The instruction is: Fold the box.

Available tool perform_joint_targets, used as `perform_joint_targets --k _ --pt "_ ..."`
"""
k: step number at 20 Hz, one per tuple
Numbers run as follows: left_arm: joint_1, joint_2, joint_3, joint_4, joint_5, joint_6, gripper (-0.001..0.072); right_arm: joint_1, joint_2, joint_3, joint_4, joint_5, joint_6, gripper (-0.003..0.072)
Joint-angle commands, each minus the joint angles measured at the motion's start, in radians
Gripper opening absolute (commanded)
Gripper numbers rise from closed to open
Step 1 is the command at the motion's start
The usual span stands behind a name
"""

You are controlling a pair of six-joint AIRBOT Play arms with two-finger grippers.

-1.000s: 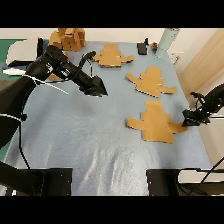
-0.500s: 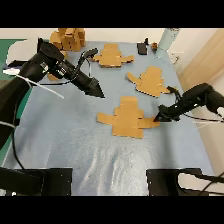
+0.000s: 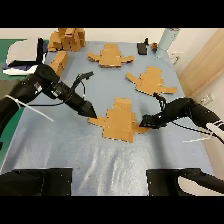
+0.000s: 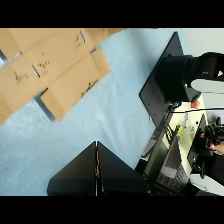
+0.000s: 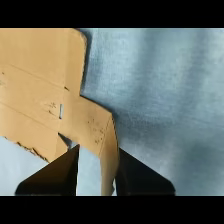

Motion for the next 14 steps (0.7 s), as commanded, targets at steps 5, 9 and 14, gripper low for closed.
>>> perform_joint_targets --k 5,9,14 --pt "0.0 0.045 -0.09 -0.044 0.083 0.017 0.0013 0.029 -0.066 -0.012 0.018 0.073 0.016 0.0248" --pt "0.002 0.045 -0.08 -0.074 0.101 0.035 0.0016 0.029 -0.073 -0.007 0.116 0.089 -0.121 0.0005" --pt "0.002 0.044 -0.074 -0.097 0.177 0.026 0.0602 0.095 0.034 -0.043 0.122 0.075 -0.242 0.0003"
